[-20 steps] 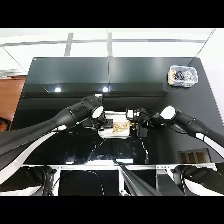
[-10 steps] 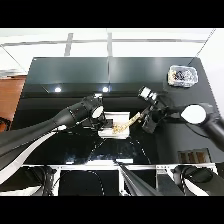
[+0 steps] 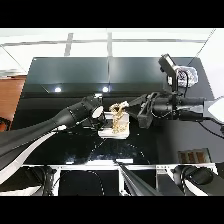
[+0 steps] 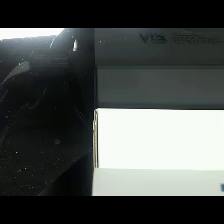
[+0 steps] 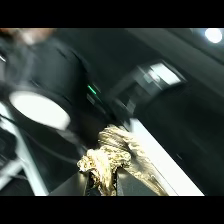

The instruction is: Fold the box and place the chain.

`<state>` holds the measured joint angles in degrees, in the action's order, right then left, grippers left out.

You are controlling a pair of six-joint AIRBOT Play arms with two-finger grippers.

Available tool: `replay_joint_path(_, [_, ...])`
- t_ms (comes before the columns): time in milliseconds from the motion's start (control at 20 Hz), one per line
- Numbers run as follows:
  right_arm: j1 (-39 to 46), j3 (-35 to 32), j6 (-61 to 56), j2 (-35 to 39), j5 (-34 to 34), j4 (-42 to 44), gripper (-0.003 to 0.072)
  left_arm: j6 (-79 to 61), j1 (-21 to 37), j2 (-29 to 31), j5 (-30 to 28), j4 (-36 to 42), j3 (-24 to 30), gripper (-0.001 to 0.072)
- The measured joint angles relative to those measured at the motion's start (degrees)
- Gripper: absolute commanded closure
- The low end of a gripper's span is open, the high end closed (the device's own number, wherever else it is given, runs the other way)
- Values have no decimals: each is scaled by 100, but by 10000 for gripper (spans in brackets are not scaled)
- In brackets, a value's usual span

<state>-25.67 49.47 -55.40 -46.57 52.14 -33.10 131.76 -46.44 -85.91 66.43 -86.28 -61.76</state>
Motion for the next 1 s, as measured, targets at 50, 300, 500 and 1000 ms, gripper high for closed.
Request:
replay_joint_path(50, [-63, 7, -26, -46, -39, 33, 669, 2, 0, 0, 0, 0, 0, 679])
replay_joint_path(300, [-190, -2, -289, -420, -79, -101, 668, 2, 0, 0, -2, -2, 0, 679])
replay_joint_path(500, [-195, -33, -404, -544, 20, -448, 667, 2, 0, 0, -4, -2, 0, 679])
replay_joint_path(1000, [31, -55, -560, -597, 341, -1478, 349, 4, 0, 0, -22, -2, 0, 679])
